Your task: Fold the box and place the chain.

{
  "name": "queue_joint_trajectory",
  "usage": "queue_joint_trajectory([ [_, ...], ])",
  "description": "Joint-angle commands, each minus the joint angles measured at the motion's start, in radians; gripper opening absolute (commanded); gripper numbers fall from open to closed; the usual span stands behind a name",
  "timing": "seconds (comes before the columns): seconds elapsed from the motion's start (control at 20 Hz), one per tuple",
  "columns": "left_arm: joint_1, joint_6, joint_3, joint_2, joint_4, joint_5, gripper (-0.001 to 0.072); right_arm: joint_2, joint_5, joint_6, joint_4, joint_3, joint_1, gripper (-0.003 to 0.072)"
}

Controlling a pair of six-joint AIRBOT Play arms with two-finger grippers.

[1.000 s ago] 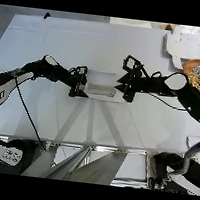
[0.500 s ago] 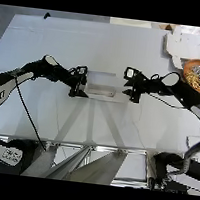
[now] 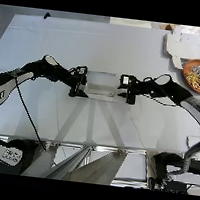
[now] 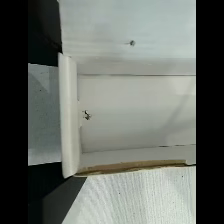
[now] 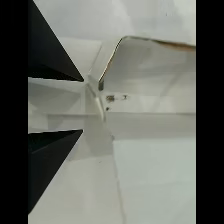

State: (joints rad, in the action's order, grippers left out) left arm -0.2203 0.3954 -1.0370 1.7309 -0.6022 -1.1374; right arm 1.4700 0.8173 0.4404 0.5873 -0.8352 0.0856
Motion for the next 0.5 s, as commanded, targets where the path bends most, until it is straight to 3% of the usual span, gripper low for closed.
queue_joint_trajectory([
  [0.0, 0.000, 0.000, 0.000, 0.000, 0.000, 0.000, 0.0331, 0.008, 0.014, 0.040, -0.021, 0.000, 0.023, 0.0288],
  [0.15, 0.000, 0.000, 0.000, 0.000, 0.000, 0.000, 0.0331, 0.008, 0.016, 0.040, -0.029, 0.000, 0.032, 0.0287],
  [0.3, 0.000, 0.000, 0.000, 0.000, 0.000, 0.000, 0.0331, 0.008, 0.039, 0.040, -0.046, 0.000, 0.037, 0.0193],
  [0.45, 0.000, 0.000, 0.000, 0.000, 0.000, 0.000, 0.0331, 0.008, 0.038, 0.040, -0.048, 0.000, 0.040, 0.0176],
])
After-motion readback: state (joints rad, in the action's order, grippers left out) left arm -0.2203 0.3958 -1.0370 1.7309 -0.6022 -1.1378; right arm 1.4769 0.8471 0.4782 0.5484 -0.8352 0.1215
